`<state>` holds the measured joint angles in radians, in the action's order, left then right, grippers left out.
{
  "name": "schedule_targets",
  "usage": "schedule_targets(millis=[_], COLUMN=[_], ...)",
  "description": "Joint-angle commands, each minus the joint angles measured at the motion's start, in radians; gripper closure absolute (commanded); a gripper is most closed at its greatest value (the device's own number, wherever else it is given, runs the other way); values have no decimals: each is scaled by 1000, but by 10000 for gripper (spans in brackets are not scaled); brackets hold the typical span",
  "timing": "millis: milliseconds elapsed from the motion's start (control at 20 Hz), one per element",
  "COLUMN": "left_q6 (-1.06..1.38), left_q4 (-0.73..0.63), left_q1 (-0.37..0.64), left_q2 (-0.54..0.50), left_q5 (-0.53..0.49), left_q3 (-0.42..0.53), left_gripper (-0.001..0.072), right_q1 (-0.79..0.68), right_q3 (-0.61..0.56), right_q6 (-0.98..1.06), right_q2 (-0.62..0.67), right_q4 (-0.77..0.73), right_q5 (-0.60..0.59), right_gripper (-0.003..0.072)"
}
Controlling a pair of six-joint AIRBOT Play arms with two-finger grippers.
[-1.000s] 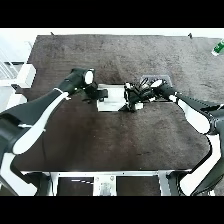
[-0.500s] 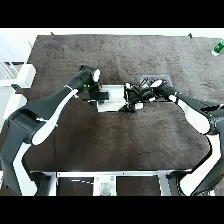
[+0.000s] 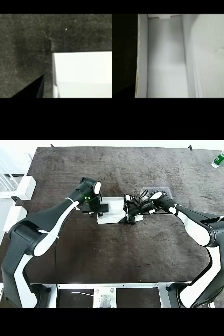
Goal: Fold the box and place the chain.
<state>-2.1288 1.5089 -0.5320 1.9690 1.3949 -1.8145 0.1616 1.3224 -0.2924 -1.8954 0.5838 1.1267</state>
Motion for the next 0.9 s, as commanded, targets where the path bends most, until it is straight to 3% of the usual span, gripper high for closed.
schedule_targets(millis=[0,200,300,450,700,750,800,850], left_q6=[-8,-14,-14,-11,25,59,95,115], left_q4=[22,26,37,39,37,29,16,16], left_q1=[1,1,1,1,1,1,1,1], left_q2=[1,1,1,1,1,1,0,-2], left_q5=[4,-2,-1,-12,-17,-23,-22,-9], left_q3=[-1,-1,-1,-1,-1,-2,-9,-23], left_gripper=[468,538,650,681,670,451,339,337], right_q1=[-1,-1,-1,-1,-1,-1,-1,-1], right_q3=[0,0,0,0,0,0,0,0], right_q6=[0,0,0,0,0,0,0,0], right_q2=[0,0,0,0,0,0,0,0], right_q4=[3,3,3,3,3,3,3,3], right_q5=[0,0,0,0,0,0,0,0], right_gripper=[191,190,190,190,190,190,190,190])
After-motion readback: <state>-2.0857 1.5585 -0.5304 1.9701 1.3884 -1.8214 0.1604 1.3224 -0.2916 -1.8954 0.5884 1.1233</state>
